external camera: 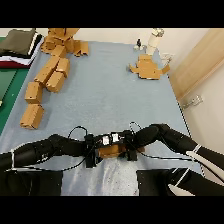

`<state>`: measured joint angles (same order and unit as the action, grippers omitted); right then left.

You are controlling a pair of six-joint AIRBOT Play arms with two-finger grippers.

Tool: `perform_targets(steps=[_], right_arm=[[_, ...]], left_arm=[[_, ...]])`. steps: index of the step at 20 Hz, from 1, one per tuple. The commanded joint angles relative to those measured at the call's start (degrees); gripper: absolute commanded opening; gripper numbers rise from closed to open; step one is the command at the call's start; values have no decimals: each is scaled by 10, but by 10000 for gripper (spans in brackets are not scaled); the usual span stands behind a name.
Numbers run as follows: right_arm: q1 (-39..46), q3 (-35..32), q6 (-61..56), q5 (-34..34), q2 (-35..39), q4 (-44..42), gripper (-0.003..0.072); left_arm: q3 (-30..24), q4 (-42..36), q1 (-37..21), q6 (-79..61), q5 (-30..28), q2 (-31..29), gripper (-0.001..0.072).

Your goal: Fold the box.

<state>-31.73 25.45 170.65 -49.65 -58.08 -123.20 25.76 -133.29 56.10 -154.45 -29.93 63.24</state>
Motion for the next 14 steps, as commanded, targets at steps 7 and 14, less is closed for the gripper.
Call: perform_targets(steps=[7,14], right_arm=[[-1,1,0,0,0,4,499],[-1,3,-5,-9,3,-5,702]], left_arm=[[0,0,0,0,-1,0,466],[0,0,0,0,-1,0,466]])
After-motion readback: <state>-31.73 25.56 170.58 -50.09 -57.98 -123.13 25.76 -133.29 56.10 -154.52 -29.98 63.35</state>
